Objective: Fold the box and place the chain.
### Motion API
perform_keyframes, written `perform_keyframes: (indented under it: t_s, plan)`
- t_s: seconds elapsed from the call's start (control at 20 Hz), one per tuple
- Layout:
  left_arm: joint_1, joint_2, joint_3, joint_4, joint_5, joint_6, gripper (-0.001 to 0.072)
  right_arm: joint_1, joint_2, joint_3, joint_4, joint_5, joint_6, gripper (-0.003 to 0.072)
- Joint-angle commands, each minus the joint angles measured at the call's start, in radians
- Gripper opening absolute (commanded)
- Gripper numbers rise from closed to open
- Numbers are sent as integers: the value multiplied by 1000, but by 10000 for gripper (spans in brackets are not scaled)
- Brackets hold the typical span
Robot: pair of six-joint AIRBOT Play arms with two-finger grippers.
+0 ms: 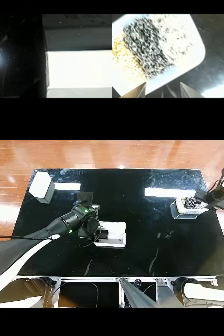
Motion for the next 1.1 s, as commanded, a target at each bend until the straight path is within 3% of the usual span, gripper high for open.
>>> perform_keyframes:
  t_s: [0.0, 0.15, 0.2, 0.85, 0.95, 1.05]
  plan:
    - [0, 0, 1, -5, -3, 0, 20, -15, -110, 93, 48, -7, -30, 517]
    - [0, 0, 1, -4, -2, 1, 20, -15, -164, 139, 50, -17, -30, 516]
    - [0, 0, 1, -4, -3, 1, 20, -15, -174, 148, 60, -24, -30, 475]
    - [0, 0, 1, -4, -5, 1, 20, -19, -239, 158, 131, -82, -28, 470]
    - [0, 0, 1, -4, -5, 1, 20, -19, -245, 158, 132, -79, -29, 345]
    - [0, 0, 1, -2, -6, 1, 20, -19, -251, 158, 136, -80, -29, 349]
